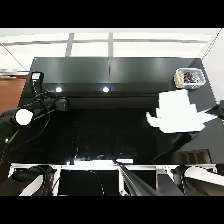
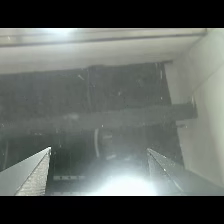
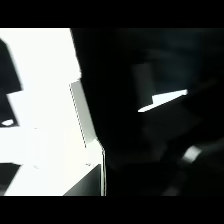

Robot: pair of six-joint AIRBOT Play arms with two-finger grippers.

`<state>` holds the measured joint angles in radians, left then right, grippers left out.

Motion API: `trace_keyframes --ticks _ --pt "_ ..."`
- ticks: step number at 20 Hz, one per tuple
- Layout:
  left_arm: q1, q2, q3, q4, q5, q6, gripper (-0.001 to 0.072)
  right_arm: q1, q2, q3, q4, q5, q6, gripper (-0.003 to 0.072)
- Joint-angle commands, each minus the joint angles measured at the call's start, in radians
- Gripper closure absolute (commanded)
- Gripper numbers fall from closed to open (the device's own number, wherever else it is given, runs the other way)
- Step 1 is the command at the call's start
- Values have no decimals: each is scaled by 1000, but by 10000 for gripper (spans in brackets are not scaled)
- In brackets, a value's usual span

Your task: Fold the box and place the chain.

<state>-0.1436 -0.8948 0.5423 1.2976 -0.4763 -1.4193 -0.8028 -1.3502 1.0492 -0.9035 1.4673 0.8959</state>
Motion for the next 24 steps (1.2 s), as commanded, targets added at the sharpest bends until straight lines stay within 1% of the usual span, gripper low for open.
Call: trace_keyframes --ticks 1,3,5,7,8,10,12,14,15,16,18,19,20,22,24 --pt "0 -2 0 -2 -33 -3 1 144 147 -224 238 -75 -40 674" --pt "0 -2 0 -21 -34 -2 1 245 254 -412 472 -202 -150 674" --pt "-1 -2 0 -75 -34 -2 1 385 367 -587 655 -382 -234 674" --pt "-11 -3 0 -134 -34 -2 1 536 444 -689 774 -529 -298 674" --pt "-26 -5 0 -160 -34 3 1 619 465 -711 782 -600 -309 674" --pt "-66 -15 10 -223 -42 74 4 768 470 -719 773 -711 -309 673" --pt "-80 -47 64 -282 -118 109 4 892 470 -719 772 -829 -307 673" --pt "-63 -111 129 -360 -206 116 4 979 470 -719 772 -921 -306 673" --pt "-48 -153 156 -417 -260 154 4 1008 470 -719 772 -950 -306 673" --pt "-30 -204 183 -500 -334 234 4 1024 470 -719 772 -957 -305 674" --pt "13 -312 222 -682 -491 406 4 1036 470 -719 772 -952 -305 673" --pt "35 -362 232 -755 -546 460 4 1036 470 -719 772 -948 -304 673" --pt "56 -409 235 -803 -564 479 4 1036 470 -719 772 -948 -304 673" --pt "90 -481 242 -808 -554 479 4 1036 470 -719 772 -941 -303 673" --pt "110 -532 250 -808 -552 481 4 1036 470 -719 772 -926 -302 673"
